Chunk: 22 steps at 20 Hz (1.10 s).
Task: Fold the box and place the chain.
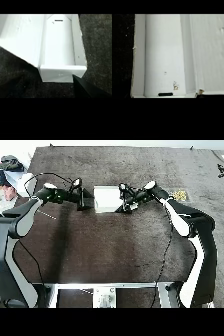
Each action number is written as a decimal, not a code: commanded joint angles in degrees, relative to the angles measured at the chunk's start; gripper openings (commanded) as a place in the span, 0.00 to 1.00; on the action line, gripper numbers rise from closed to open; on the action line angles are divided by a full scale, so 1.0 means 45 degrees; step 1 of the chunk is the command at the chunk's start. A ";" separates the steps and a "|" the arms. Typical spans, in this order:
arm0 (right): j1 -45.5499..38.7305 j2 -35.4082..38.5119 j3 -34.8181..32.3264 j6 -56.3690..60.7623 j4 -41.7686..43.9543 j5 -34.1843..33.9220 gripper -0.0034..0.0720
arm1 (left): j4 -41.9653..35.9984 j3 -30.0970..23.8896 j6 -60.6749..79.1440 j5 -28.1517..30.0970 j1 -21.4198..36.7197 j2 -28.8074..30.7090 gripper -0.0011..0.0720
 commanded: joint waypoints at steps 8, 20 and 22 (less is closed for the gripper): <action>0.0005 0.0000 0.0000 0.0000 0.0005 0.0005 0.40 | 0.1044 0.0223 -0.0850 0.0000 -0.0486 -0.0005 0.97; 0.0005 0.0000 0.0000 0.0000 0.0005 0.0005 0.40 | 0.0894 0.0481 -0.0641 -0.0369 -0.0772 -0.0427 0.96; 0.0005 0.0000 0.0000 0.0000 0.0000 0.0005 0.40 | 0.0923 0.0559 -0.0651 -0.0437 -0.0772 -0.0427 0.96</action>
